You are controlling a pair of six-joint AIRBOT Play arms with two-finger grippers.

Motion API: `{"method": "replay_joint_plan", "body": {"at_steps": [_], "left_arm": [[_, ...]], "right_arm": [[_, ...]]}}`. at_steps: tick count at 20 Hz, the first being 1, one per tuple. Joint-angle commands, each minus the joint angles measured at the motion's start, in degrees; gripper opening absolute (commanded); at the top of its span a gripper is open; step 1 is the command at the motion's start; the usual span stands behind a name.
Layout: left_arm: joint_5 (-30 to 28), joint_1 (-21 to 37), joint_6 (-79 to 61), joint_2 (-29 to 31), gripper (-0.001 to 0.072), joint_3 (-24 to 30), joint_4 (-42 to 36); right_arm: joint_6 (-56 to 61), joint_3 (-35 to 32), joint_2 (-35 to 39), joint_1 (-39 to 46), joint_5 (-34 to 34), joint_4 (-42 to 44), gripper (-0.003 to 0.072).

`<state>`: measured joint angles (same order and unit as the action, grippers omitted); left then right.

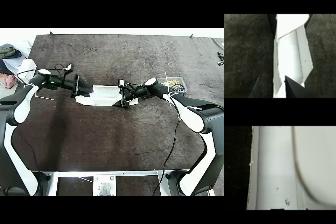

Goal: Fold the box and place the chain.

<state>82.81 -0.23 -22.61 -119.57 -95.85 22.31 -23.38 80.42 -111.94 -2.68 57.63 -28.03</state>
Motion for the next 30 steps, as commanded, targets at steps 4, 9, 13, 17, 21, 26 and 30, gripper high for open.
{"method": "replay_joint_plan", "body": {"at_steps": [4,9,13,17,21,26,30], "left_arm": [[10.56,3.19,5.73,1.70,0.0090,-4.26,0.70],[11.39,3.08,8.96,8.41,0.0004,-3.96,2.40],[9.70,1.36,10.10,13.84,0.0003,-0.52,4.26],[-3.08,-1.62,6.62,24.96,0.0003,14.27,5.20],[-12.04,-3.72,6.08,31.23,0.0004,27.80,4.17],[-20.09,-9.16,10.60,29.94,0.0005,33.07,2.60],[-24.41,-10.67,12.28,26.23,0.0008,30.84,-1.97]], "right_arm": [[0.04,0.04,0.02,0.02,0.02,-0.02,0.0267],[0.02,0.04,0.02,0.02,0.04,-0.02,0.0267],[0.02,0.04,0.02,0.02,0.04,-0.02,0.0267],[0.04,0.04,0.02,0.02,0.04,-0.02,0.0267],[0.02,0.04,0.02,0.02,0.04,-0.02,0.0267],[0.02,0.04,0.02,0.02,0.04,-0.02,0.0267],[0.02,0.04,0.02,0.02,0.04,-0.02,0.0267]]}}
